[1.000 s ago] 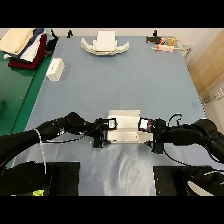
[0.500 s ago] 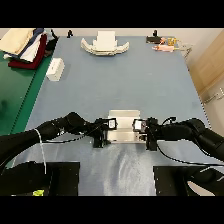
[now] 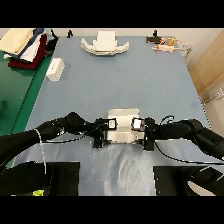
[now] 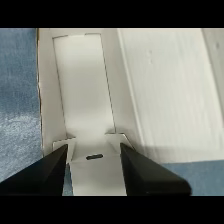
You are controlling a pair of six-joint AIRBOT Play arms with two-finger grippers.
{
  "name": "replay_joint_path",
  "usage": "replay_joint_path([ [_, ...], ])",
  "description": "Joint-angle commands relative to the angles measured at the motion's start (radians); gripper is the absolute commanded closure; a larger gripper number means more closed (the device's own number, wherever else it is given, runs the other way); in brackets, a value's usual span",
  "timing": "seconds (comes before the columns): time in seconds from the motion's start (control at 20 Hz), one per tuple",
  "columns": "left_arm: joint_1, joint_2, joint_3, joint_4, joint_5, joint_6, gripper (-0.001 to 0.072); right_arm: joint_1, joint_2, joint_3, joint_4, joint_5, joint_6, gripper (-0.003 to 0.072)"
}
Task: Fold the box.
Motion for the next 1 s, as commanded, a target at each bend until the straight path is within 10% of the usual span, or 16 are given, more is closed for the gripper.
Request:
replay_joint_path([
  [0.0, -0.001, 0.000, 0.000, 0.000, 0.001, 0.000, 0.0188, 0.000, -0.011, 0.000, 0.014, 0.002, -0.009, 0.0137],
  [0.5, -0.001, 0.000, 0.000, 0.000, 0.002, 0.000, 0.0188, 0.000, -0.010, 0.000, 0.013, -0.002, -0.008, 0.0074],
  [0.8, 0.000, 0.000, 0.000, 0.000, 0.001, 0.000, 0.0188, -0.001, 0.008, 0.018, -0.175, -0.083, 0.439, 0.0636],
  [0.95, 0.000, 0.000, 0.000, 0.000, 0.002, 0.000, 0.0188, -0.002, 0.043, 0.066, -0.342, -0.155, 0.676, 0.0681],
])
